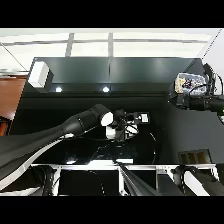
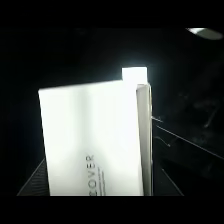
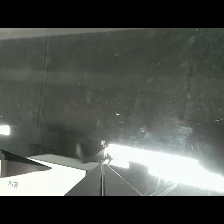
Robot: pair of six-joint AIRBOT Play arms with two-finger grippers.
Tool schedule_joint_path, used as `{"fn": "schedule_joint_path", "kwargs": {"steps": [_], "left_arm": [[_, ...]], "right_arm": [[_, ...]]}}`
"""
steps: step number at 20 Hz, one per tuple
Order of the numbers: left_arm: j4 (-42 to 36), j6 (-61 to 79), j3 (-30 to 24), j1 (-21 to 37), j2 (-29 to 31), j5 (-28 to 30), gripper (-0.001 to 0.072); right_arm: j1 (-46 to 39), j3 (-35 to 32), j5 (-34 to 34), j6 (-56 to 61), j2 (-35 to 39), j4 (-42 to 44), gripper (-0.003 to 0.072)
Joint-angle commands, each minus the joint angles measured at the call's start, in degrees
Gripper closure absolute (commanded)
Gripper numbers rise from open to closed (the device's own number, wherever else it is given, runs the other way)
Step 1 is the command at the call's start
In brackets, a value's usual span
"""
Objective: Fold the box and place the chain.
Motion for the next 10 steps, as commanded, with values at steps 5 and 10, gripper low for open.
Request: {"fn": "schedule_joint_path", "kwargs": {"steps": [5, 10], "left_arm": [[-0.7, -2.6, 0.1, -2.1, -2.7, 4.1, 0.0143], [3.1, -8.4, 1.9, -0.8, -2.0, 2.9, 0.0491]], "right_arm": [[0.0, 0.0, 0.0, 0.0, 0.0, 0.0, 0.0675], [0.0, 0.0, 0.0, 0.0, 0.0, 0.0, 0.0674]]}}
